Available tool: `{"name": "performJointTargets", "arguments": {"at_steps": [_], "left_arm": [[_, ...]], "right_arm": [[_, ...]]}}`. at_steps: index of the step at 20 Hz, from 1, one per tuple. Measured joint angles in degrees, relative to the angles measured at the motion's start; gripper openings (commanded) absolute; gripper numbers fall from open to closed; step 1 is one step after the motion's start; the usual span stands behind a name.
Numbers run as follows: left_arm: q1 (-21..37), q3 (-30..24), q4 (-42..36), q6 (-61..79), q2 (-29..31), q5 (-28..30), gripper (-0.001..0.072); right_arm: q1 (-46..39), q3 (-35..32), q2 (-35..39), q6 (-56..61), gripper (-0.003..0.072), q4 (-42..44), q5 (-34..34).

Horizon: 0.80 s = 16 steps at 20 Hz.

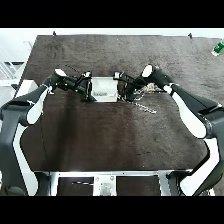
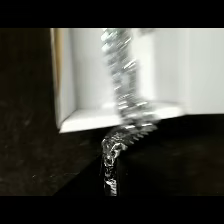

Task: Fold the box and place the chain.

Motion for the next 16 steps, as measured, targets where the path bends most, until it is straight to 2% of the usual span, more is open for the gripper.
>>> {"name": "performJointTargets", "arguments": {"at_steps": [6, 12, 16], "left_arm": [[0.0, 0.0, 0.0, 0.0, 0.0, 0.0, 0.051], [0.0, 0.0, 0.0, 0.0, 0.0, 0.0, 0.051], [0.0, 0.0, 0.0, 0.0, 0.0, 0.0, 0.051]], "right_arm": [[0.1, 0.0, 5.8, 0.0, 0.0008, 2.0, 0.1], [1.2, 3.2, 11.4, 0.1, 0.0007, 9.1, -0.3], [4.1, 5.8, 12.3, -0.3, 0.0006, 11.6, -4.6]]}}
